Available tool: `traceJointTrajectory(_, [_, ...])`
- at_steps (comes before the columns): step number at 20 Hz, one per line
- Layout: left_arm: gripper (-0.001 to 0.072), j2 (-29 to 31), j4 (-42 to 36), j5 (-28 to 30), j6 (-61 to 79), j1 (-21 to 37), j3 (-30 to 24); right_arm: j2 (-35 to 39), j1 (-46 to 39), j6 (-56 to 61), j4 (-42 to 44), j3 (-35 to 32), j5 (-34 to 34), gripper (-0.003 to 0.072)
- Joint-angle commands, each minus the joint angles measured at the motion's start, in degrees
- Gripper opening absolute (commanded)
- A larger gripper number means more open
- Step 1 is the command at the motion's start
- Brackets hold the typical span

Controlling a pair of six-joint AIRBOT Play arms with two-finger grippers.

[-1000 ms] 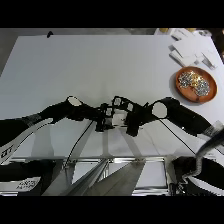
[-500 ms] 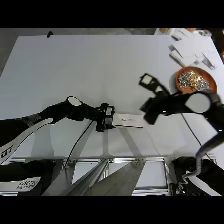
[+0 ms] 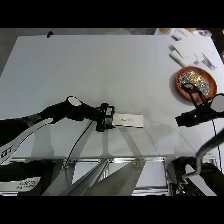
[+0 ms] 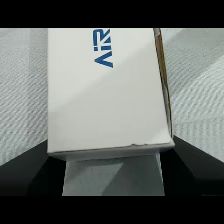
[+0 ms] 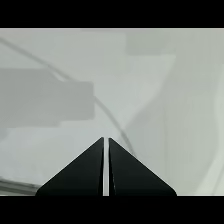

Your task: Fold the box and place the chain.

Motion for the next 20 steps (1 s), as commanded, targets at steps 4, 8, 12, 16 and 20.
traceJointTrajectory(4, [0.0069,0.0,0.0,0.0,0.0,0.0,0.0,0.1,-2.9,4.3,-1.6,-0.9,3.7,0.0037])
traceJointTrajectory(8, [0.0069,0.0,0.0,0.0,0.0,0.0,0.0,0.1,-2.9,4.3,-1.6,-0.9,3.7,0.0037])
traceJointTrajectory(12, [0.0068,0.1,-0.2,-1.6,-2.0,0.0,0.0,0.1,-2.9,4.3,-1.6,-0.9,3.7,0.0037])
traceJointTrajectory(16, [0.0054,1.4,-0.3,-2.3,-4.3,0.2,0.0,0.1,-2.9,4.3,-1.6,-0.9,3.7,0.0037])
traceJointTrajectory(20, [0.0009,5.3,0.0,-0.1,-12.0,0.6,0.0,0.1,-2.9,4.3,-1.6,-0.9,3.7,0.0037])
